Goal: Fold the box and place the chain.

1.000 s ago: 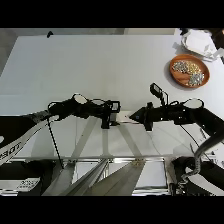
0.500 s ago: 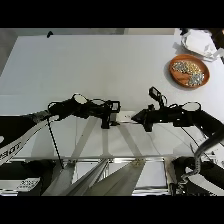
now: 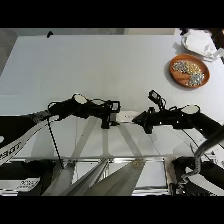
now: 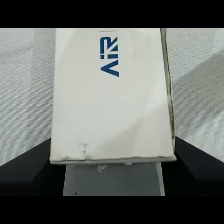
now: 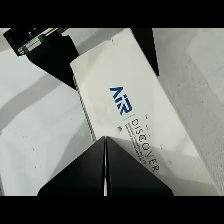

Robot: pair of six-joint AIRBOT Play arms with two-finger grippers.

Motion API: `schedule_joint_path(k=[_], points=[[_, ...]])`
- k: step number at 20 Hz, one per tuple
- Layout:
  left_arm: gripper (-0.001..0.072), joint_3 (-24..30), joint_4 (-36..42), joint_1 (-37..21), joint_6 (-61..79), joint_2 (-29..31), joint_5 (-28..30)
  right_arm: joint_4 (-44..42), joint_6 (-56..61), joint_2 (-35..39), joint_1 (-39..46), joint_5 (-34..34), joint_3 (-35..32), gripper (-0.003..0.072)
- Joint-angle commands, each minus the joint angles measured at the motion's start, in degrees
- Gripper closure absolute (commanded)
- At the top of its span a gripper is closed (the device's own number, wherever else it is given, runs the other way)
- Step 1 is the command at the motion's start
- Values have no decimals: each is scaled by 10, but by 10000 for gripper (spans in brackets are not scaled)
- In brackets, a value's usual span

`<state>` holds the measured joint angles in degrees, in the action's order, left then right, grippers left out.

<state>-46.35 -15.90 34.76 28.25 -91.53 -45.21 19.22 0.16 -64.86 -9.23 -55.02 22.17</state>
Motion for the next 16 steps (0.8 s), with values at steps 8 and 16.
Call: schedule_joint_path(k=[8,16], points=[[643,0,0,0,0,0,0,-11,-1,0,0,-9,7,671],[643,0,0,0,0,0,0,101,222,47,1,-80,159,667]])
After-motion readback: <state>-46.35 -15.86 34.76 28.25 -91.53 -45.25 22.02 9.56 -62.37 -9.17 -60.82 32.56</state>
